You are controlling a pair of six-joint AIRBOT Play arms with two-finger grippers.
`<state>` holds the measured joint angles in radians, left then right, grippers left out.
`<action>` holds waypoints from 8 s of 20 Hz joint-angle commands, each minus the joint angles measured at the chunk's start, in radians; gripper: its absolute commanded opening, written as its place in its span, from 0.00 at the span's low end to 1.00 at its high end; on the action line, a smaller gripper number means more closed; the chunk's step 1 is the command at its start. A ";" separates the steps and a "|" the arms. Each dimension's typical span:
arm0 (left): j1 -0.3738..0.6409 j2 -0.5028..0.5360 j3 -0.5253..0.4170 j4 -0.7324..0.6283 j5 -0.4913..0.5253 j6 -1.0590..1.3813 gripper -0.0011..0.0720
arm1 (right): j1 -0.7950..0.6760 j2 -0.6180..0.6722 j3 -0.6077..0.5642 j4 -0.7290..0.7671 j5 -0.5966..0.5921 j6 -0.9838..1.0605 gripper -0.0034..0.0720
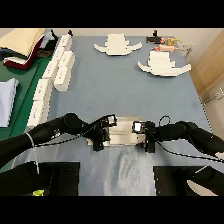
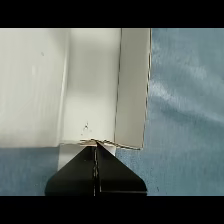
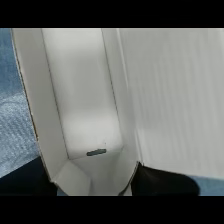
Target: Fold the box.
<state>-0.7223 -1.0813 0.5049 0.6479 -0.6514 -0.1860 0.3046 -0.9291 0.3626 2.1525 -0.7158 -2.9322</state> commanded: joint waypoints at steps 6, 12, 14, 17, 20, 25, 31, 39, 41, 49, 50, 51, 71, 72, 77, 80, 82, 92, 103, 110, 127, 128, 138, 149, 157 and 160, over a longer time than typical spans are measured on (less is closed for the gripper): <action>0.031 0.305 0.005 0.450 -0.166 -0.849 0.04 | 0.000 0.001 0.000 0.000 0.000 0.000 0.76; 0.236 0.474 -0.008 0.665 -0.382 -1.426 0.04 | 0.000 0.001 0.000 0.000 0.000 0.000 0.77; 0.280 0.458 -0.039 0.611 -0.398 -1.450 0.04 | 0.000 0.001 0.000 0.000 0.000 0.000 0.76; 0.262 0.389 -0.085 0.494 -0.366 -1.442 0.04 | 0.000 0.001 0.000 0.000 0.000 0.000 0.77; 0.195 0.299 -0.105 0.425 -0.282 -1.427 0.04 | 0.000 0.001 0.000 0.000 0.000 0.000 0.76; 0.099 0.224 -0.105 0.191 -0.135 -1.304 0.04 | 0.000 0.001 0.000 0.000 0.000 0.000 0.76; 0.088 0.225 -0.098 0.147 -0.113 -1.288 0.04 | 0.000 0.001 0.000 0.000 0.000 0.000 0.76; 0.088 0.225 -0.029 0.134 -0.144 -1.287 0.38 | 0.000 0.001 0.000 0.000 0.000 0.000 0.76; 0.088 0.225 -0.017 0.134 -0.142 -1.288 0.62 | 0.000 0.001 0.000 0.000 0.000 0.000 0.76; 0.087 0.221 -0.018 0.069 -0.079 -1.288 0.62 | 0.000 0.001 0.000 0.000 0.000 0.000 0.76; 0.080 0.217 -0.020 0.056 -0.051 -1.288 0.62 | 0.000 0.001 0.000 0.000 0.000 0.000 0.76; 0.079 0.206 -0.020 0.048 -0.039 -1.286 0.62 | 0.000 0.001 0.000 0.000 0.000 0.000 0.77; -0.140 0.120 0.071 0.416 0.022 -1.695 0.57 | 0.000 0.001 0.000 0.000 0.000 0.000 0.76; -0.145 0.117 0.076 0.416 0.024 -1.697 0.57 | 0.000 0.001 0.000 -0.001 0.000 0.000 0.77; -0.174 0.057 0.128 0.433 0.019 -1.728 0.51 | 0.000 0.001 0.000 -0.001 0.000 0.000 0.76; -0.200 0.014 0.156 0.439 0.000 -1.761 0.50 | 0.000 0.001 0.000 -0.001 0.000 0.000 0.76; -0.208 0.002 0.167 0.480 -0.029 -1.813 0.50 | 0.000 0.001 0.000 -0.001 0.000 0.000 0.77; -0.309 -0.097 0.309 0.774 -0.190 -2.121 0.50 | 0.000 0.001 0.000 -0.001 0.000 0.000 0.76; -0.338 -0.277 0.464 0.856 -0.360 -2.225 0.50 | 0.000 0.001 0.000 -0.001 0.000 0.000 0.77; -0.370 -0.351 0.532 0.904 -0.459 -2.250 0.50 | 0.000 0.001 0.000 -0.001 0.000 0.000 0.76; -0.434 -0.352 0.532 0.998 -0.413 -2.391 0.14 | 0.000 0.001 0.000 -0.001 0.000 0.000 0.76; -0.438 -0.352 0.532 0.998 -0.411 -2.391 0.14 | 0.000 0.001 0.000 -0.001 0.000 0.000 0.76; -0.444 -0.352 0.532 0.998 -0.431 -2.399 0.68 | 0.000 0.001 0.000 -0.001 0.000 0.000 0.76; -0.442 -0.341 0.614 1.002 -0.592 -2.378 0.84 | 0.000 0.001 0.000 -0.001 0.000 0.000 0.76; -0.444 -0.309 0.753 1.045 -0.795 -2.279 0.43 | 0.000 0.001 0.000 -0.001 0.000 0.000 0.76; -0.438 -0.291 0.764 1.008 -0.813 -2.027 0.04 | 0.000 0.001 0.000 -0.001 0.000 0.000 0.76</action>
<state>-1.1645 -1.3865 1.2495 1.6760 -1.4353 -2.3863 0.3046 -0.9291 0.3626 2.1509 -0.7162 -2.9330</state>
